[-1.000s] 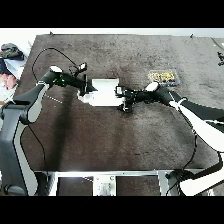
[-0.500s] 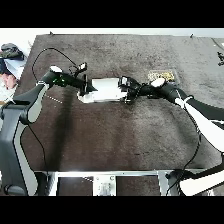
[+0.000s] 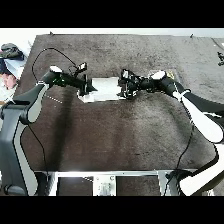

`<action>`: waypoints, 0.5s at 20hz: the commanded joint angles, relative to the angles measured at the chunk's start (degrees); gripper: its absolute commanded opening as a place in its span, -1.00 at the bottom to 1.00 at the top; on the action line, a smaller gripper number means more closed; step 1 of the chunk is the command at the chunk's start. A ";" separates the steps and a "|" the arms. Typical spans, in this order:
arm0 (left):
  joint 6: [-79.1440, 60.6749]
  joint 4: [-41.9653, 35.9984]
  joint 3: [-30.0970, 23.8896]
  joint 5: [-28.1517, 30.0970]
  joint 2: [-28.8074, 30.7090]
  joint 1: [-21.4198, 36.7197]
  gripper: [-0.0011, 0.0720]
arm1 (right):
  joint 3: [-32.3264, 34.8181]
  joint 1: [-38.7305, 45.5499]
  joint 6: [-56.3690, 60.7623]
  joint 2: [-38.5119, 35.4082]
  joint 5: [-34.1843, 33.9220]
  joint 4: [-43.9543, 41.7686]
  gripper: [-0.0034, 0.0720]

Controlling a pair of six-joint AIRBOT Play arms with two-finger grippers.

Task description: Fold the box and place the chain.

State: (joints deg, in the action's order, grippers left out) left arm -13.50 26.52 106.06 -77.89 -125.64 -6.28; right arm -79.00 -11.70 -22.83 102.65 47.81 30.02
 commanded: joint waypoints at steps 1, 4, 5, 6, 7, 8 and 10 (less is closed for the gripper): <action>-0.02 -0.02 0.00 -0.09 -0.02 0.02 -0.93 | -4.28 1.27 2.58 3.52 5.55 0.50 0.97; -0.02 -0.02 0.00 -0.07 -0.02 0.02 -0.93 | -8.37 2.93 4.26 6.56 9.53 0.61 0.97; -0.02 -0.02 0.00 -0.07 -0.02 0.02 -0.93 | -9.94 3.30 4.48 7.65 11.32 0.63 0.97; -0.02 -0.02 0.00 -0.07 -0.02 0.02 -0.93 | -11.54 3.52 4.98 8.81 13.05 0.61 0.97; -0.02 -0.02 0.00 -0.09 -0.02 0.02 -0.93 | -13.16 3.56 5.99 9.90 15.17 0.66 0.97; -0.02 -0.02 0.00 -0.07 -0.02 0.02 -0.93 | -14.62 3.52 6.32 10.82 17.51 0.61 0.97; -0.02 -0.02 0.00 -0.07 -0.02 0.02 -0.93 | -17.33 3.17 7.34 12.39 19.96 1.25 0.97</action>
State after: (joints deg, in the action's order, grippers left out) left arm -13.50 26.48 106.06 -77.95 -125.64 -6.20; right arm -92.47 -8.54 -17.34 112.57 62.13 30.87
